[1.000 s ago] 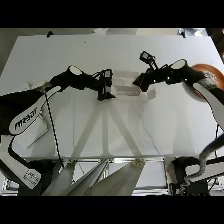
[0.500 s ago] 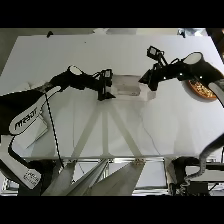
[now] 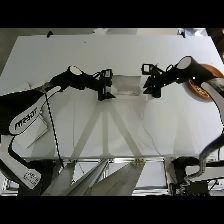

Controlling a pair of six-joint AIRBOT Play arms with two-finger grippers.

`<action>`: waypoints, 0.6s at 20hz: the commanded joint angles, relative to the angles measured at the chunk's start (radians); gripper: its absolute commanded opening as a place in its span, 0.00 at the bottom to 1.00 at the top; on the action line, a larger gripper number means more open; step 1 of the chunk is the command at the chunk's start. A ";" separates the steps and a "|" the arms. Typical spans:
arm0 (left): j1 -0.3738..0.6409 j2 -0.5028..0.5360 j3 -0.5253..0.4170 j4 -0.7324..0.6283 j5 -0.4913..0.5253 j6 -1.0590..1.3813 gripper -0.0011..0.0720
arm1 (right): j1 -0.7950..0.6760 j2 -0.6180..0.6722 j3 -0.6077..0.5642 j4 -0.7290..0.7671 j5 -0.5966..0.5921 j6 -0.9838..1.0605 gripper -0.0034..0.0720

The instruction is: Fold the box and place the chain.

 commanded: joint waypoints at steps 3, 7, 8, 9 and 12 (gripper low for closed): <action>0.000 0.000 0.000 0.000 0.001 0.000 0.59 | 0.066 -0.043 0.000 -0.010 -0.059 -0.040 0.42; 0.000 0.000 0.000 0.000 0.000 0.000 0.59 | 0.069 -0.043 0.000 -0.001 -0.051 -0.040 0.17; 0.000 0.000 0.000 0.000 0.000 0.000 0.59 | 0.069 -0.043 0.000 0.015 -0.051 -0.040 0.14; 0.000 0.000 0.000 0.000 0.001 0.000 0.59 | 0.069 -0.043 0.000 0.037 -0.052 -0.040 0.14; 0.000 0.000 0.000 0.000 0.000 0.000 0.59 | 0.069 -0.043 0.000 0.092 -0.055 -0.040 0.15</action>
